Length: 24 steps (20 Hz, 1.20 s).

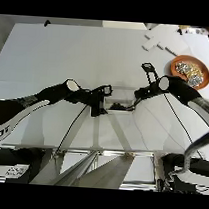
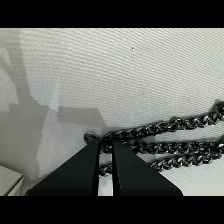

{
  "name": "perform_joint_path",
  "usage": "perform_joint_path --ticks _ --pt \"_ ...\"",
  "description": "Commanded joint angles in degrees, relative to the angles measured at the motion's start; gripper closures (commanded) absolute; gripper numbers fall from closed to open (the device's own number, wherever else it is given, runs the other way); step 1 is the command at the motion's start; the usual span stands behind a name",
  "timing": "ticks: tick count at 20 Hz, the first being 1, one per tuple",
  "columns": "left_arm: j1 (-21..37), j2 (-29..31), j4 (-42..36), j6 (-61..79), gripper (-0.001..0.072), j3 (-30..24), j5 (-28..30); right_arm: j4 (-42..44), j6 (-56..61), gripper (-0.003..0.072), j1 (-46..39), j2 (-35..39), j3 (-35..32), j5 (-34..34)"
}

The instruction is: Fold the box and place the chain.

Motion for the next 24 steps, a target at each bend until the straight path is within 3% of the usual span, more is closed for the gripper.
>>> perform_joint_path --ticks 1,5,12,14,17,24 --pt "0.0 0.0 -0.1 -0.1 0.0697 0.0 0.0 -1.5 -0.1 0.0610 0.9 -0.1 0.0 0.4" --pt "0.0 0.0 -0.1 -0.1 0.0697 0.0 0.0 -1.7 -0.1 0.0606 0.9 -0.2 0.0 0.6" --pt "0.0 0.0 -0.1 -0.1 0.0697 0.0 0.1 -1.7 -0.1 0.0501 0.9 -0.2 0.0 1.2" --pt "0.0 0.0 -0.1 -0.1 0.0697 0.0 0.1 -1.7 -0.1 0.0597 0.9 -0.2 0.0 1.5" --pt "0.0 0.0 -0.1 -0.1 0.0697 0.0 0.1 -1.7 -0.1 0.0671 0.9 -0.3 0.0 2.1" --pt "0.0 0.0 -0.1 -0.1 0.0697 0.0 0.0 -2.2 -0.1 0.0672 0.9 2.6 0.0 2.9"
